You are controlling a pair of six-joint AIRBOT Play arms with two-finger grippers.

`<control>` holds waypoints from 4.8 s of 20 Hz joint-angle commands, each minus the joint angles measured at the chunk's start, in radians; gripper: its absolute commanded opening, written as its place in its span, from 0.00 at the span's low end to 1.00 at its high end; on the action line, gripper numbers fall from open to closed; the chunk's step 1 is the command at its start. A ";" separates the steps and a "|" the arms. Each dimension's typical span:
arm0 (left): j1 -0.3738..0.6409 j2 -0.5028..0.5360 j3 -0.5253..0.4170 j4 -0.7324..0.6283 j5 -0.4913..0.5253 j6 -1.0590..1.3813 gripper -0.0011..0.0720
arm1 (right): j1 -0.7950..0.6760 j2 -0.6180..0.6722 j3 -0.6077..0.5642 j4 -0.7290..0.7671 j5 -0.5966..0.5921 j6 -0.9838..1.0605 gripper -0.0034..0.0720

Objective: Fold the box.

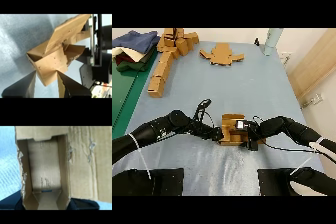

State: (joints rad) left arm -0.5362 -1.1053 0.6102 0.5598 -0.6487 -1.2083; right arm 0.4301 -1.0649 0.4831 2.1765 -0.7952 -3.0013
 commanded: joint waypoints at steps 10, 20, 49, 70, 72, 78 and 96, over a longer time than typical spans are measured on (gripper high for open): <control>-0.257 -0.147 0.275 0.675 -0.093 -0.819 0.60 | 0.000 -0.001 0.000 0.000 0.000 0.000 0.84; -0.332 -0.314 0.476 0.878 -0.306 -1.062 0.60 | 0.000 -0.001 0.000 0.000 0.000 0.000 0.84; -0.337 -0.467 0.587 0.908 -0.427 -1.179 0.03 | 0.000 -0.001 0.000 0.000 0.000 0.000 0.84; -0.335 -0.465 0.587 0.921 -0.428 -1.177 0.03 | 0.000 -0.001 0.000 0.000 0.000 0.000 0.84; -0.335 -0.465 0.587 0.917 -0.428 -1.179 0.03 | 0.000 -0.001 0.000 0.000 0.000 0.000 0.84; -0.335 -0.464 0.591 0.891 -0.449 -1.205 0.87 | 0.000 -0.001 0.000 0.000 0.000 0.000 0.84; 0.010 -0.463 0.703 0.433 -0.727 -0.875 0.92 | 0.000 -0.001 0.000 0.000 0.000 0.000 0.84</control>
State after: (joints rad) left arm -0.5808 -1.5696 1.3087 1.0267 -1.3136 -2.1178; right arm 0.4301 -1.0653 0.4831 2.1761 -0.7948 -3.0016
